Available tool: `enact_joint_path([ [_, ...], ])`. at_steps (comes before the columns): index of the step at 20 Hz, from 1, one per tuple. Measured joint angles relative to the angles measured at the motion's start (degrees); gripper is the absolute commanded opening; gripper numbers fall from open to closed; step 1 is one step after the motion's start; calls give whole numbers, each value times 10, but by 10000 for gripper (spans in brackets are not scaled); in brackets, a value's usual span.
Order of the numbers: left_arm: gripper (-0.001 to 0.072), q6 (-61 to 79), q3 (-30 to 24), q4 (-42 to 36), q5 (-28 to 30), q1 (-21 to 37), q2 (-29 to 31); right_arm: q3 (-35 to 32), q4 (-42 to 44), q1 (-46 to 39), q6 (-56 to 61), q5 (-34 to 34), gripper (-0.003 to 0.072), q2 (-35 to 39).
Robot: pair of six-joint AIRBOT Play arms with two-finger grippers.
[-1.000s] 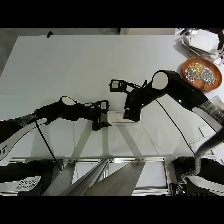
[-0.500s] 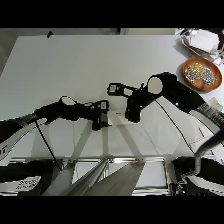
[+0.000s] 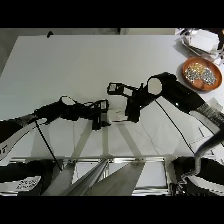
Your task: Fold the box and place the chain.
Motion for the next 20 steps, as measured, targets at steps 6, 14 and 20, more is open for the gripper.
enact_joint_path([
  [6, 208, 0, 0, 0, 1, 0, 0, -19, 2, 0, 1, -20, 179, 0],
  [14, 208, 2, 0, 1, -2, 0, 0, -41, 13, 6, 2, -29, 334, 0],
  [20, 208, 3, 0, 4, -8, 0, 0, -43, 25, 12, 1, -33, 347, 7],
])
